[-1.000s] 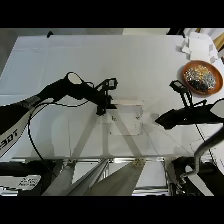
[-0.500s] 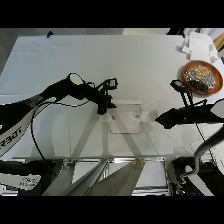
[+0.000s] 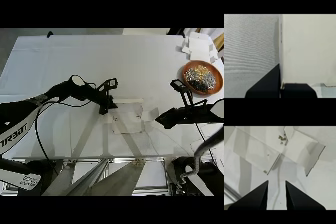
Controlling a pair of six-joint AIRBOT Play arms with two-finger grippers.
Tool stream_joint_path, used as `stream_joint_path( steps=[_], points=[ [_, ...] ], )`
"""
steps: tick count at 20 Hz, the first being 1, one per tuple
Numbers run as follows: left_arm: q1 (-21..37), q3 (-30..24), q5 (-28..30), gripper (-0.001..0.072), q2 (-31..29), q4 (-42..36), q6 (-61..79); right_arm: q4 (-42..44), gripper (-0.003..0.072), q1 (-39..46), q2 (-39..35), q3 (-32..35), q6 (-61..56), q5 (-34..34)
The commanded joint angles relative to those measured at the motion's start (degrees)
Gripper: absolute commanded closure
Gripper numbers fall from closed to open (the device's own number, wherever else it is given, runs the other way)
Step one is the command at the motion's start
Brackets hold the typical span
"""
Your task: Fold the box and place the chain.
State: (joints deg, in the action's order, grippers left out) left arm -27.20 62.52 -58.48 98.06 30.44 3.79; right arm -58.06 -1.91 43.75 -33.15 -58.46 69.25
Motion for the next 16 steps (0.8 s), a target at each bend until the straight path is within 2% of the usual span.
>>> stream_joint_path(
  steps=[1,8,12,16],
  points=[
    [0.0,0.0,0.0,0.0698,0.2,0.4,0.0,0.0,0.0449,0.0,0.0,-0.1,0.1,0.0],
    [0.0,0.0,-0.9,0.0702,0.0,0.5,-0.4,0.0,0.0449,0.0,0.0,-0.1,0.5,-0.1],
    [-0.5,0.1,1.6,0.0704,-1.9,1.8,1.3,0.0,0.0449,0.0,0.0,-0.1,0.5,-1.4],
    [-1.8,2.1,2.1,0.0704,-2.5,6.7,0.7,-0.2,0.0449,0.0,0.0,-0.1,0.5,-1.6]
  ],
)
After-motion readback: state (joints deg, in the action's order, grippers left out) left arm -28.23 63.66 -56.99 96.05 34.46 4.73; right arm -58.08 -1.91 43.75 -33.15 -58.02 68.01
